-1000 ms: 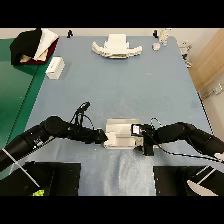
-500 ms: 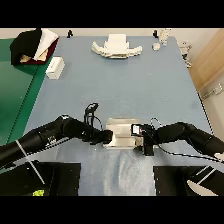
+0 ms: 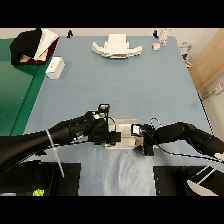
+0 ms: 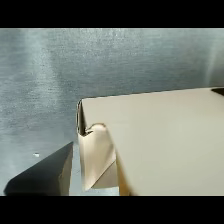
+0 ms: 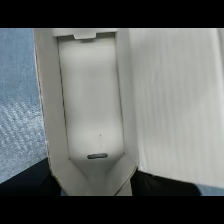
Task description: Fold the box.
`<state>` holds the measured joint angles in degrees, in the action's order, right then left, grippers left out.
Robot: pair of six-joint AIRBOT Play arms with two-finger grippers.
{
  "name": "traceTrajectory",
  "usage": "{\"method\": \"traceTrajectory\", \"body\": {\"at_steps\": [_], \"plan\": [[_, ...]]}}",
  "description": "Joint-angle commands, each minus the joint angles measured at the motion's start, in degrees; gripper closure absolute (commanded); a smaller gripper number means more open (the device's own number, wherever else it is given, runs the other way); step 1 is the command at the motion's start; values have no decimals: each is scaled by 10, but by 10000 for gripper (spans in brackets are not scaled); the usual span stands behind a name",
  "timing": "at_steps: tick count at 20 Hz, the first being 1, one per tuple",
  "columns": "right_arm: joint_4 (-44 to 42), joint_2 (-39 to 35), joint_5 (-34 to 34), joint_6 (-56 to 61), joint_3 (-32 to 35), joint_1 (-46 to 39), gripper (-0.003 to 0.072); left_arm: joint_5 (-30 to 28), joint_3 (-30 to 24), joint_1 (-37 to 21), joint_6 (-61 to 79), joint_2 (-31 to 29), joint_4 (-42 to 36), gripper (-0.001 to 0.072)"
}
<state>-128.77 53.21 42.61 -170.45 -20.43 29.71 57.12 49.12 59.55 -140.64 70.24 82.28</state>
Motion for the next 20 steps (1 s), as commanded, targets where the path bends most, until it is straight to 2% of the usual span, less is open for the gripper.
{"method": "traceTrajectory", "body": {"at_steps": [1,6,7,8,9,16,17,18,19,20], "plan": [[0,0,0,0,0,0,165,71,53,19,-47,54,43,308],[0,0,0,0,0,0,165,95,83,30,-85,92,60,309],[0,0,0,0,0,0,165,97,83,30,-96,92,68,457],[0,0,0,0,0,0,165,99,83,31,-94,92,68,671],[0,0,0,0,0,0,164,99,83,32,-94,92,67,696],[0,0,0,0,0,0,165,99,83,37,-87,91,65,694],[0,0,0,0,0,0,165,100,83,37,-86,91,65,590],[0,0,0,0,0,0,165,100,84,37,-85,90,65,238],[0,0,0,0,0,0,165,100,84,37,-85,88,65,80],[0,0,0,0,0,0,165,100,84,37,-85,85,65,80]]}}
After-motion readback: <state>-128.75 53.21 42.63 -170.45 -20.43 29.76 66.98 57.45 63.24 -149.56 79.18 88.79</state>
